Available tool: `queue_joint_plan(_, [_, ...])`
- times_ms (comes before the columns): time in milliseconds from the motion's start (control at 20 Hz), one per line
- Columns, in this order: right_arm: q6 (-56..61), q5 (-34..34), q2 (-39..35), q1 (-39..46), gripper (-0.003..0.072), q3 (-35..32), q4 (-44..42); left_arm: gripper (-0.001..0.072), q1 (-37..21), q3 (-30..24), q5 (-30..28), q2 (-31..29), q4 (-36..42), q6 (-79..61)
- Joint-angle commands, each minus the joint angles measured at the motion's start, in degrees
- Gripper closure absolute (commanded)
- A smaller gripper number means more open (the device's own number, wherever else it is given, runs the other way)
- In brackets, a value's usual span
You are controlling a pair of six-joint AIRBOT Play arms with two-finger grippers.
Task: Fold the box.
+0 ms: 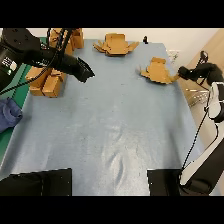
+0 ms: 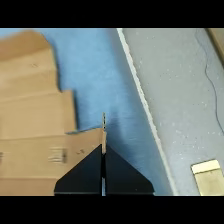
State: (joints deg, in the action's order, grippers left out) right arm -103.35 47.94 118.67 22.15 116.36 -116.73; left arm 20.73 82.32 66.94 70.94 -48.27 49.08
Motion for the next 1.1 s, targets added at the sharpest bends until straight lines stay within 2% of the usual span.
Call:
queue_joint_plan(0, [-3.5,9.2,-9.4,-2.6,0.0683,-3.4,-10.4,0.0694,-0.3,0.0,-2.7,0.0,-5.0,0.5])
queue_joint_plan(50, [-7.4,10.0,-14.1,-4.1,0.0684,-6.2,-16.9,0.0693,-0.5,0.0,-2.8,0.0,-6.4,0.5])
queue_joint_plan(150, [-8.2,9.9,-25.3,-8.8,0.0684,-12.8,-21.6,0.0691,-2.8,0.0,-1.1,0.0,-7.7,4.8])
queue_joint_plan(200, [-8.2,9.5,-30.9,-12.0,0.0684,-16.1,-21.5,0.0619,-4.5,0.0,0.3,0.0,-7.5,6.1])
queue_joint_plan(250, [-7.6,8.6,-35.8,-15.1,0.0684,-19.1,-21.7,0.0406,-6.7,0.0,1.2,0.0,-7.4,6.8])
queue_joint_plan(300, [-4.1,6.8,-40.7,-18.1,0.0684,-22.5,-22.2,0.0386,-9.1,0.0,1.7,0.0,-7.0,6.6])
queue_joint_plan(400, [2.7,0.1,-50.2,-23.6,0.0684,-31.8,-22.6,0.0386,-14.5,-0.1,2.8,0.0,-3.5,3.9])
queue_joint_plan(500, [5.3,-8.2,-59.4,-29.2,0.0684,-44.7,-22.6,0.0386,-19.5,-1.3,4.6,0.0,2.2,0.7])
queue_joint_plan(600, [10.9,-19.6,-67.8,-35.3,0.0684,-60.0,-22.6,0.0386,-23.3,-4.4,6.4,0.0,8.0,-3.5])
queue_joint_plan(700, [13.9,-23.3,-72.8,-40.5,0.0684,-71.9,-22.4,0.0386,-25.2,-8.7,8.2,0.0,9.4,-4.9])
queue_joint_plan(850, [14.1,-30.3,-74.8,-47.0,0.0684,-85.1,-21.7,0.0385,-24.4,-16.5,8.3,0.0,10.3,-10.0])
queue_joint_plan(1050, [14.7,-42.3,-72.8,-53.8,0.0683,-96.1,-21.7,0.0385,-22.5,-27.5,2.1,0.4,15.5,-16.9])
